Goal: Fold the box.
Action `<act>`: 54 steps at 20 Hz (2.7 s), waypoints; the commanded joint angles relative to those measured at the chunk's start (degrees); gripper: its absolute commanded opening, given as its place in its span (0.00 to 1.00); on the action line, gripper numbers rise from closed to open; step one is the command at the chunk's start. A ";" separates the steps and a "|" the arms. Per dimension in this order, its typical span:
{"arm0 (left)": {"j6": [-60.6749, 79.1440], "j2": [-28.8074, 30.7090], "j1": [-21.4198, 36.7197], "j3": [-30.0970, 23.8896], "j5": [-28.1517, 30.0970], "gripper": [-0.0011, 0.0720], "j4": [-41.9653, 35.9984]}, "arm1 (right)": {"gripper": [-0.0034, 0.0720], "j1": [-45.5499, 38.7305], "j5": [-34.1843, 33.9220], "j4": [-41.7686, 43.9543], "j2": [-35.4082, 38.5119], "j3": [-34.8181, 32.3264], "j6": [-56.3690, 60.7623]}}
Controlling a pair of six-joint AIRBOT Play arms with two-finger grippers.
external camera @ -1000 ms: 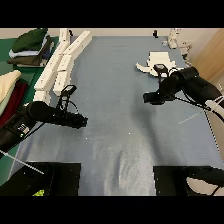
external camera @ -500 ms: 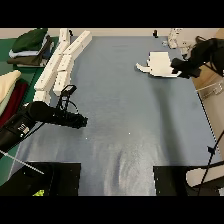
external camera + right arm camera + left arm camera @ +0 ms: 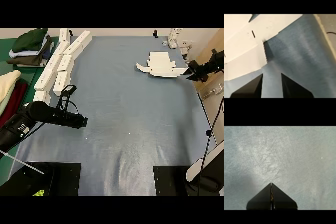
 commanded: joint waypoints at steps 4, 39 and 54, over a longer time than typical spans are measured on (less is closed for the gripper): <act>0.02 0.04 0.00 -0.02 0.02 0.03 0.02 | 0.48 -0.63 0.76 10.49 -5.42 2.91 -4.81; 0.02 0.04 0.00 -0.02 0.02 0.03 0.02 | 0.10 25.73 17.14 10.64 77.37 -94.53 8.92; 0.02 0.04 0.00 -0.02 0.79 0.03 0.00 | 0.50 3.13 -2.29 6.67 50.42 -65.44 -19.91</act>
